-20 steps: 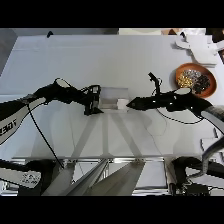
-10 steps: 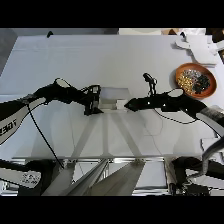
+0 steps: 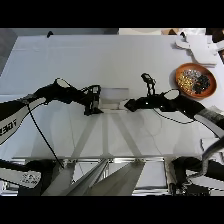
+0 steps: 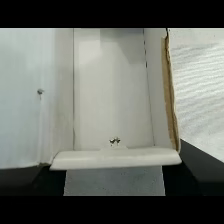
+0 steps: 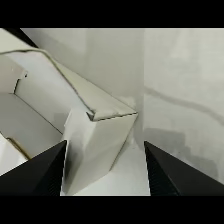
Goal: Fold the box and place the chain.
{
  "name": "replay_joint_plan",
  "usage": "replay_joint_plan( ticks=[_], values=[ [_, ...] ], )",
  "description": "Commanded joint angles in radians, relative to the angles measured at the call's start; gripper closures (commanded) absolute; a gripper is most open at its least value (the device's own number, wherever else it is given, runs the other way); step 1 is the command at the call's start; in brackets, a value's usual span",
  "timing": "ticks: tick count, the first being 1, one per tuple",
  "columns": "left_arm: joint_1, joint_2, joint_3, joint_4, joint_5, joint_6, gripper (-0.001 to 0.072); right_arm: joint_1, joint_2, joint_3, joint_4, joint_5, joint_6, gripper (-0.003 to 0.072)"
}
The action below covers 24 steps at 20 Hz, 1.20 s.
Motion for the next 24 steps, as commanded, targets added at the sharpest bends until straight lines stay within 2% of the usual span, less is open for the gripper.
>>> replay_joint_plan(
  ticks=[1,4,7,9,11,17,20,24],
  values=[
    [0.001,0.000,0.000,0.000,0.001,0.000,0.0431,0.038,0.010,0.034,-0.114,-0.027,0.108,0.0146],
    [0.001,0.000,0.000,0.000,0.001,0.000,0.0431,0.094,0.010,0.091,-0.386,-0.075,0.394,0.0147],
    [0.001,0.000,0.000,0.000,0.001,0.000,0.0431,0.148,0.006,0.141,-0.707,-0.051,0.689,0.0148],
    [0.001,0.000,0.000,0.000,0.001,0.000,0.0431,0.171,-0.003,0.154,-0.826,-0.033,0.819,0.0149],
    [0.001,0.000,0.000,0.000,0.001,0.000,0.0431,0.195,-0.013,0.162,-0.872,-0.024,0.892,0.0149],
    [0.001,0.000,0.000,0.000,0.001,0.000,0.0431,0.240,-0.020,0.172,-0.880,-0.033,1.048,0.0172],
    [0.001,0.000,0.000,0.000,0.001,0.000,0.0431,0.266,-0.025,0.183,-0.983,-0.015,1.112,0.0194],
    [0.001,0.000,0.000,0.000,0.001,0.000,0.0431,0.291,-0.098,0.276,-1.059,0.066,1.287,0.0211]
  ],
)
